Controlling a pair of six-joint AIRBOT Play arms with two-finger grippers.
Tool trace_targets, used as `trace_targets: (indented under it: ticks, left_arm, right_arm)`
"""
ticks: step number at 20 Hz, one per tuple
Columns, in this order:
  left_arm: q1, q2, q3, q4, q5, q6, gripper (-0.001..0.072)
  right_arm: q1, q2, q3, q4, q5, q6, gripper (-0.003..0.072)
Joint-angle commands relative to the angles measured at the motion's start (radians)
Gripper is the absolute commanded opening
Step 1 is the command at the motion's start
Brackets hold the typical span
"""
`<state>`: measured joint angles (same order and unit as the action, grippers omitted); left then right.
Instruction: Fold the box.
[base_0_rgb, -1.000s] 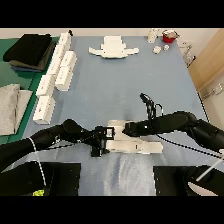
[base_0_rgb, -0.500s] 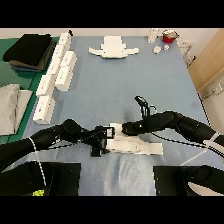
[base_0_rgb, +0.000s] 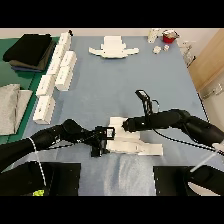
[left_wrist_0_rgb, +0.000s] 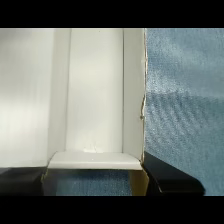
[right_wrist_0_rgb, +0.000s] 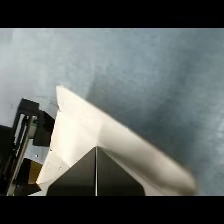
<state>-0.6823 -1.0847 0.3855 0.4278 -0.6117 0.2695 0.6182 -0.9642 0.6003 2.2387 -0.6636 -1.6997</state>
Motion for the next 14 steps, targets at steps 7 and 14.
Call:
trace_targets:
  ticks: [7,14]
  left_arm:
    - [0.000,0.000,0.001,-0.001,0.002,0.000,0.0547]
    - [0.000,0.000,0.001,-0.001,0.002,0.000,0.0547]
  right_arm:
    - [0.005,0.389,-0.042,-0.246,-0.426,-0.071,0.0004]
    - [0.049,0.618,-0.191,-0.356,-0.581,-0.322,0.0538]
